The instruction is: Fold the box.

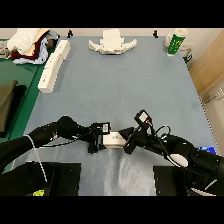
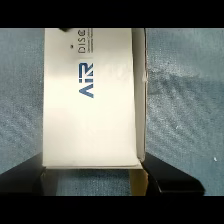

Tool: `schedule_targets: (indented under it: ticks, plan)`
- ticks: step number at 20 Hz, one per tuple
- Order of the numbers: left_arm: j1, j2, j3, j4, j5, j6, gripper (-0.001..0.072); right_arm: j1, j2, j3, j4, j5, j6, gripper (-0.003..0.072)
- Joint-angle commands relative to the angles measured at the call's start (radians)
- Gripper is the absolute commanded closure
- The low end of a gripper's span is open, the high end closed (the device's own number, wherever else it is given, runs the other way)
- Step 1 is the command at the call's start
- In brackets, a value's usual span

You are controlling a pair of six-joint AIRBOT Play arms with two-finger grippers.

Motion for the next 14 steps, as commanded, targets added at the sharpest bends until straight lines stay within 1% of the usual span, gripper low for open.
schedule_targets:
  ticks: [1,2,3,6,7,9,11,13,14]
  plan:
    - [0.0,0.001,0.0,0.001,0.001,0.002,0.0198,-0.105,0.017,0.048,-0.107,-0.005,0.0,0.0682]
    - [0.0,0.001,0.0,0.001,0.001,0.002,0.0198,-0.148,0.008,0.075,-0.121,0.021,0.0,0.0682]
    - [0.0,0.001,0.0,0.001,0.001,0.002,0.0198,-0.206,-0.011,0.121,-0.122,0.098,0.001,0.0682]
    - [0.0,0.001,0.0,0.001,0.001,0.002,0.0198,-0.384,-0.123,0.322,-0.142,0.453,0.023,0.0682]
    - [0.0,0.001,0.0,0.001,0.001,0.002,0.0198,-0.44,-0.174,0.394,-0.175,0.566,0.09,0.0682]
    - [0.0,0.001,0.0,0.001,0.001,0.002,0.0199,-0.52,-0.267,0.513,-0.249,0.745,0.252,0.0682]
    - [0.0,0.001,0.0,-0.005,0.002,0.002,0.0199,-0.564,-0.33,0.584,-0.27,0.841,0.393,0.0682]
    - [0.0,0.001,0.0,-0.007,0.001,-0.023,0.0198,-0.582,-0.37,0.626,-0.27,0.895,0.511,0.0682]
    - [0.0,0.002,0.001,-0.014,0.003,-0.038,0.0198,-0.585,-0.384,0.636,-0.27,0.912,0.538,0.0682]
